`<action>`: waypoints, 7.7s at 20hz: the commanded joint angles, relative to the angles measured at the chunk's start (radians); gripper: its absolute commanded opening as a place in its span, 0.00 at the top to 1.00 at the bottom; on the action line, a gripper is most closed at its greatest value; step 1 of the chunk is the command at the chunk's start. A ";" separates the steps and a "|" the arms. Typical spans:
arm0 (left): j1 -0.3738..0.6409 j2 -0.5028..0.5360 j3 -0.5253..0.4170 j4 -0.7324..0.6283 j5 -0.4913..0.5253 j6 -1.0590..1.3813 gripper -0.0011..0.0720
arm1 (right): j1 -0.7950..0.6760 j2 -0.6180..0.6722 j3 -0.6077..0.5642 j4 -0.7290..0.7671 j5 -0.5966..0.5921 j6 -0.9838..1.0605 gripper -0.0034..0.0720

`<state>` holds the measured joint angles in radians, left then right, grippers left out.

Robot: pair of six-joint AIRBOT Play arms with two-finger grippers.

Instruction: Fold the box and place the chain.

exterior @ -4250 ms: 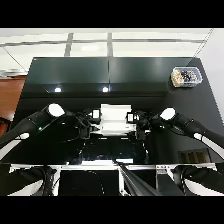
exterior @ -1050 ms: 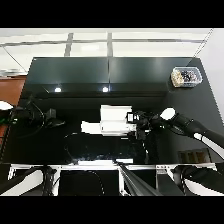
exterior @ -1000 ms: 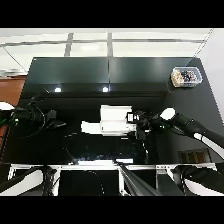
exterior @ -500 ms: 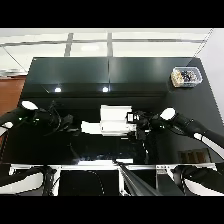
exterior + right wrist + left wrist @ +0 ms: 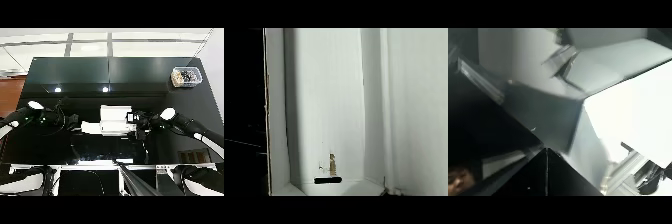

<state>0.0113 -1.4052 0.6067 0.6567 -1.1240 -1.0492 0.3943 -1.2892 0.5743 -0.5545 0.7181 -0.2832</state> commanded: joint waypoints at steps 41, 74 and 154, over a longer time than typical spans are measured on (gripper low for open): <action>-0.100 -0.008 0.087 -0.119 -0.119 0.063 0.12 | 0.001 0.000 0.000 0.000 0.000 0.000 0.79; -0.574 -0.006 0.428 0.500 0.013 -0.717 0.38 | 0.001 0.000 0.000 0.003 -0.006 0.004 0.79; -0.813 -0.095 0.490 0.827 -0.003 -1.229 0.95 | 0.001 0.087 -0.003 0.112 0.054 0.196 0.74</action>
<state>-0.8013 -1.5009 1.0954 1.4841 -1.1282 -2.2768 0.3943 -1.1748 0.5728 -0.5468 0.7750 -0.0895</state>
